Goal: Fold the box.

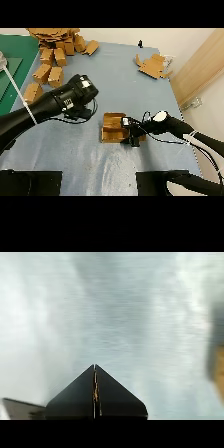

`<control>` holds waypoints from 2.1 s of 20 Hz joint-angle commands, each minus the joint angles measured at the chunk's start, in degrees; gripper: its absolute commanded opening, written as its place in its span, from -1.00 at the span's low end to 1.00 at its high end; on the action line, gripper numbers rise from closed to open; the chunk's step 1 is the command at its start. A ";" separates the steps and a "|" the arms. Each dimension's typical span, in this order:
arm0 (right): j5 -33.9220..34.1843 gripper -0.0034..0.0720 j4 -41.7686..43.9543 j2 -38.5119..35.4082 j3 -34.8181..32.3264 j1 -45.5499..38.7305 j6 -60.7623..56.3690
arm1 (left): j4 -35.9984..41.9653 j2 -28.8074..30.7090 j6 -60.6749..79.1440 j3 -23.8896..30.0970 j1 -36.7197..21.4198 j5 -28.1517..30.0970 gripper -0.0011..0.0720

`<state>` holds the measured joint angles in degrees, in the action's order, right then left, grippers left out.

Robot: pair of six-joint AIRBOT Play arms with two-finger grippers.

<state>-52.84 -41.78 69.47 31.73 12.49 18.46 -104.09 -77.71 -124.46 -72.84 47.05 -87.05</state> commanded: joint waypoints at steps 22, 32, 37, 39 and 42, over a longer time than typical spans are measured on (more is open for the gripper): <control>-0.02 0.40 0.00 -0.02 0.00 0.02 0.00 | 66.53 5.05 122.38 31.34 -21.18 39.43 -0.95; -0.02 0.40 0.00 -0.02 0.00 0.02 0.00 | 66.79 10.91 118.46 38.86 -11.32 52.92 -0.19; 0.00 0.40 -0.02 -0.02 0.00 0.02 -0.02 | 69.99 10.84 118.62 38.84 -11.30 53.05 0.92; -0.02 0.40 0.00 -0.02 0.00 0.02 -0.02 | 73.81 10.60 118.66 38.84 -11.30 53.99 0.92; -0.02 0.40 0.00 -0.02 0.00 0.02 -0.02 | 74.34 10.56 118.68 38.84 -10.86 57.05 0.92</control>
<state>-52.84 -41.78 69.47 31.73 12.49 18.46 -31.79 -67.07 -5.69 -34.04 35.88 -32.62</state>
